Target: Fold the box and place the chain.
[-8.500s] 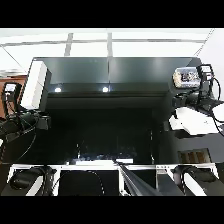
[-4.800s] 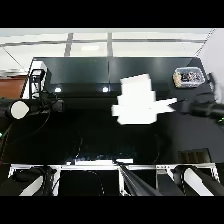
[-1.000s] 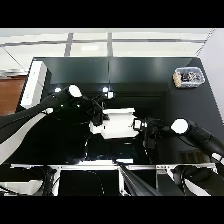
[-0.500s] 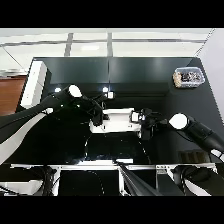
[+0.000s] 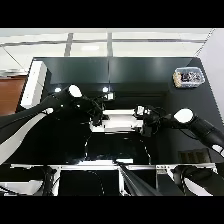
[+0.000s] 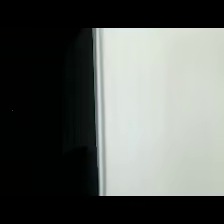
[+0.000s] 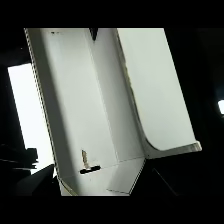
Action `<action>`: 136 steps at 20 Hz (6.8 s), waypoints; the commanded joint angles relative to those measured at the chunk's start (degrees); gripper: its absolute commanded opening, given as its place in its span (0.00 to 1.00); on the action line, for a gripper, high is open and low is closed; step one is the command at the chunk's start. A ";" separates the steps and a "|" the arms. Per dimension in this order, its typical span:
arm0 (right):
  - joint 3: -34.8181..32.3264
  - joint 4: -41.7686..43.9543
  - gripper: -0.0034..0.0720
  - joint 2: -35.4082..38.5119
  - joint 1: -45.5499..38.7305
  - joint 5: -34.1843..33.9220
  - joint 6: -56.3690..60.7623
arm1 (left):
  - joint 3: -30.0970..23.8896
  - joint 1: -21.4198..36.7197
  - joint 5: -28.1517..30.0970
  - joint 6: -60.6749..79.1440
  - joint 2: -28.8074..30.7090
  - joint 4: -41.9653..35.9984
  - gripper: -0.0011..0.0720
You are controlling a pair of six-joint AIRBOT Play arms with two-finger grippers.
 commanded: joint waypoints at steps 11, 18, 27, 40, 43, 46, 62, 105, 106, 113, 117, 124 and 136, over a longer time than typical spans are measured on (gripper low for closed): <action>0.07 -0.26 1.00 -0.66 -0.52 -0.24 -1.18 | 0.70 -2.56 0.39 1.70 0.15 -0.22 0.05; -0.13 3.15 1.00 -5.14 -0.50 4.35 -5.11 | 1.16 -2.54 0.57 1.66 0.13 -0.22 0.05; -0.13 2.14 1.00 -8.37 -0.52 3.98 -9.46 | 1.16 -2.54 0.15 1.66 0.13 -0.22 0.05; -0.11 4.02 1.00 -11.13 -0.48 3.37 -11.19 | 1.16 -2.54 0.11 1.66 0.13 -0.22 0.05; -0.11 4.00 1.00 -11.17 -0.48 3.15 -10.97 | 1.16 -2.54 -0.13 1.66 0.13 -0.22 0.05; -0.11 3.67 1.00 -11.19 -0.48 2.60 -10.25 | 1.16 -2.54 -0.13 1.66 0.13 -0.22 0.05; -0.13 0.39 1.00 -11.34 -0.50 2.36 -7.65 | 1.16 -2.54 -0.11 1.66 0.13 -0.24 0.05; -0.13 0.39 0.60 -11.34 -0.48 2.78 -7.69 | -16.65 3.63 15.65 -27.02 15.89 -25.33 0.05; -0.13 0.39 0.60 -11.34 -0.48 2.78 -7.69 | -15.08 3.13 14.78 -30.69 14.69 -19.78 0.05; -0.13 0.39 0.60 -11.34 -0.48 2.80 -7.69 | -6.73 -1.11 7.69 -38.91 7.63 -2.19 0.05; -0.13 0.39 0.60 -11.34 -0.48 2.80 -7.69 | -6.40 -0.61 7.65 -40.04 7.67 -1.90 0.05; -0.13 0.39 0.60 -11.34 -0.48 2.78 -7.69 | -6.40 -1.38 9.77 -40.41 6.14 -0.94 0.05; -0.13 0.39 0.60 -11.34 -0.48 2.78 -7.69 | -5.73 12.09 1.57 -51.84 19.12 12.72 0.05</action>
